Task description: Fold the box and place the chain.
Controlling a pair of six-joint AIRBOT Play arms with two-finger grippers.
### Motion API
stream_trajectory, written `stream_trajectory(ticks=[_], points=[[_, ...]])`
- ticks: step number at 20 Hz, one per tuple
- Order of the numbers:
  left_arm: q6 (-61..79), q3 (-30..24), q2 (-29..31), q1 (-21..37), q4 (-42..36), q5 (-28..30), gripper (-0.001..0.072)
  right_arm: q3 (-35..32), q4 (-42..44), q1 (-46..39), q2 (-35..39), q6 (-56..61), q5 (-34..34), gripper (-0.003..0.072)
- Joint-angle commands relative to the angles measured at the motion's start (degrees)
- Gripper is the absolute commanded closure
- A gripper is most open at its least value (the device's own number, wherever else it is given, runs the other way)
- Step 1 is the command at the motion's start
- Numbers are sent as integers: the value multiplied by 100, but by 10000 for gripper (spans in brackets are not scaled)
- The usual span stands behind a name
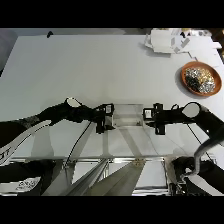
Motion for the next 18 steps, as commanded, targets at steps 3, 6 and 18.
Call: stream_trajectory(ticks=[3,6,18], points=[[0,4,0,2,0,2,636,-4,721,-4,-374,-551,7,537],[0,2,0,2,0,0,636,-11,1040,-4,-396,-780,7,540],[0,4,0,2,2,0,636,-463,1998,-4,-428,-1460,-140,385]])
